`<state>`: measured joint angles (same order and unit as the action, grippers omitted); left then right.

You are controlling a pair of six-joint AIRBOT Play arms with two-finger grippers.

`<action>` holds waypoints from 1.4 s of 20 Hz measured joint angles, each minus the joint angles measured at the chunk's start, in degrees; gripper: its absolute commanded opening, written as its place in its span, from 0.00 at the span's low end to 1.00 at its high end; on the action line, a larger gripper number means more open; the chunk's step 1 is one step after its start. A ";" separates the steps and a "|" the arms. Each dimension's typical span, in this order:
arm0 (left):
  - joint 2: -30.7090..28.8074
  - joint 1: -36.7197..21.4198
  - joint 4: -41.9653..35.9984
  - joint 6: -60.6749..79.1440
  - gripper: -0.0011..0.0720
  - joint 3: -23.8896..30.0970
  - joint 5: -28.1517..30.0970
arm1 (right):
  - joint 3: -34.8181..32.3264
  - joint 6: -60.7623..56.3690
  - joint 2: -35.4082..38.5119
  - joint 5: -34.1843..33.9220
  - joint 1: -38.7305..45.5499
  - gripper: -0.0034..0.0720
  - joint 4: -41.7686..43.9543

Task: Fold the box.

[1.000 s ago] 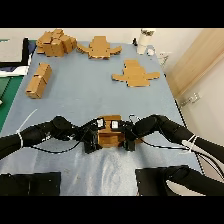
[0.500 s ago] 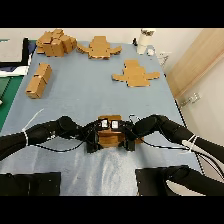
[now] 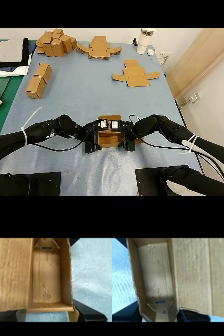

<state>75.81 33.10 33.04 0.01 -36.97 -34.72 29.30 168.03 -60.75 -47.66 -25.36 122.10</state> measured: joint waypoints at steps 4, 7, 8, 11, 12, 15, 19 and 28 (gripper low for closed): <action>-0.11 -0.22 0.22 0.94 0.97 0.07 0.35 | 0.00 -0.02 0.00 0.00 0.00 0.71 0.00; -0.13 -0.28 0.11 1.66 0.97 0.17 0.90 | 0.00 -0.02 0.00 0.02 0.00 0.71 0.00; -0.13 -0.28 0.02 1.75 0.88 0.31 1.09 | 0.00 0.00 0.00 0.02 0.00 0.71 0.00; -0.13 -0.28 -0.09 2.16 0.78 0.72 2.08 | 0.00 -0.04 0.00 0.09 0.00 0.71 0.00; -0.15 -0.28 -0.11 2.27 0.73 0.79 2.10 | 0.00 -0.02 0.00 0.09 0.00 0.71 0.00; -0.15 -0.28 -0.13 2.73 0.72 0.90 2.16 | 0.00 -0.04 0.00 0.09 0.00 0.71 0.00; -0.15 -0.28 -0.11 3.17 0.71 0.90 2.05 | 0.00 -0.04 0.00 0.04 0.00 0.71 0.00; -0.15 -0.28 -0.04 3.39 0.71 0.90 1.79 | 0.00 -0.02 0.00 0.02 0.00 0.71 0.00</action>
<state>75.66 32.82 32.99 3.40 -36.07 -32.93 29.30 168.00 -60.75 -47.64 -25.36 122.10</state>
